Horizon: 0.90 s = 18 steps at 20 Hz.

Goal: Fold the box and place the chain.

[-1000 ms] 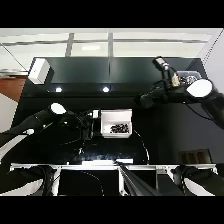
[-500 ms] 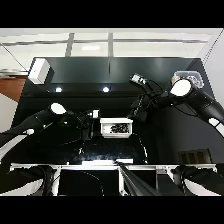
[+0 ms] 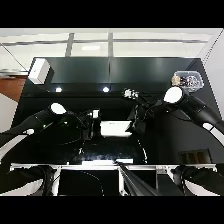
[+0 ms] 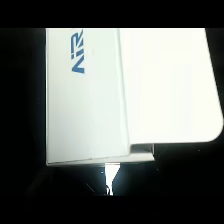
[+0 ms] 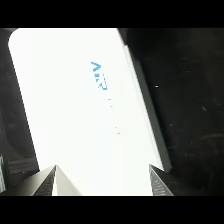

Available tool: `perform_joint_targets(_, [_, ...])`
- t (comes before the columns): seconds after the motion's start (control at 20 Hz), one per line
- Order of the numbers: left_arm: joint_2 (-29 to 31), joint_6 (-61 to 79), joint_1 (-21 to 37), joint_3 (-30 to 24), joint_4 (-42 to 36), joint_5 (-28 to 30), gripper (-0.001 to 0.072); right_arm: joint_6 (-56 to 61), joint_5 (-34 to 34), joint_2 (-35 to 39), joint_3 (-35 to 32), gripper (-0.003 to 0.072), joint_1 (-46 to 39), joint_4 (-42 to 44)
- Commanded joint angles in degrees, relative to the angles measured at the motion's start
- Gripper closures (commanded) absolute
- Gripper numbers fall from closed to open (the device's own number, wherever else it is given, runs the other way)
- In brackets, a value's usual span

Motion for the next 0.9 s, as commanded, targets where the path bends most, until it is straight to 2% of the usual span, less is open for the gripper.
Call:
perform_joint_targets(0.0, [-0.04,0.0,-0.04,0.02,0.0,0.02,0.0244,-0.24,0.0,-0.04,-0.24,-0.0024,0.94,-0.13])
perform_joint_targets(0.1, [-0.04,0.0,-0.04,0.02,0.0,0.02,0.0244,-0.22,-0.48,-0.04,-0.24,-0.0022,1.86,-0.85])
perform_joint_targets(0.15, [-0.04,0.0,-0.04,0.02,0.0,0.02,0.0244,-0.24,-1.07,-0.04,-0.24,0.0109,2.38,-1.55])
perform_joint_targets(0.2, [-0.04,0.0,-0.04,0.02,0.0,0.02,0.0244,-0.22,-1.7,-0.04,-0.24,0.015,2.75,-1.62])
perform_joint_targets(0.25, [-0.04,0.0,-0.04,0.02,0.0,0.02,0.0244,-0.24,-2.6,-0.04,-0.24,0.0155,3.15,-1.57])
perform_joint_targets(0.3, [-0.04,0.02,-0.04,0.02,0.02,0.02,0.0243,-0.24,-2.86,-0.04,-0.24,0.0332,3.45,-1.57])
perform_joint_targets(0.35, [-0.04,0.0,-0.04,0.02,0.0,0.0,0.0243,-0.22,-2.97,-0.04,-0.24,0.0384,3.74,-1.6])
perform_joint_targets(0.65, [-0.04,0.02,-0.04,0.02,0.0,0.0,0.0244,-0.2,-3.61,-0.04,-0.22,0.0381,3.78,-1.57])
perform_joint_targets(0.7, [-0.04,0.0,-0.04,0.02,0.02,0.02,0.0244,-0.2,-3.63,-0.04,-0.22,0.0302,3.78,-1.57])
perform_joint_targets(0.75, [-0.04,0.02,-0.04,0.02,0.0,0.0,0.0244,-0.17,-3.63,-0.04,-0.22,0.0159,3.78,-1.6])
perform_joint_targets(0.8, [-0.04,0.02,-0.04,0.02,0.02,0.02,0.0244,-0.17,-3.63,-0.04,-0.22,0.0121,3.78,-1.6])
perform_joint_targets(0.85, [-0.04,0.02,-0.04,0.02,0.0,0.02,0.0243,-0.2,-3.61,-0.04,-0.22,0.012,3.78,-1.66])
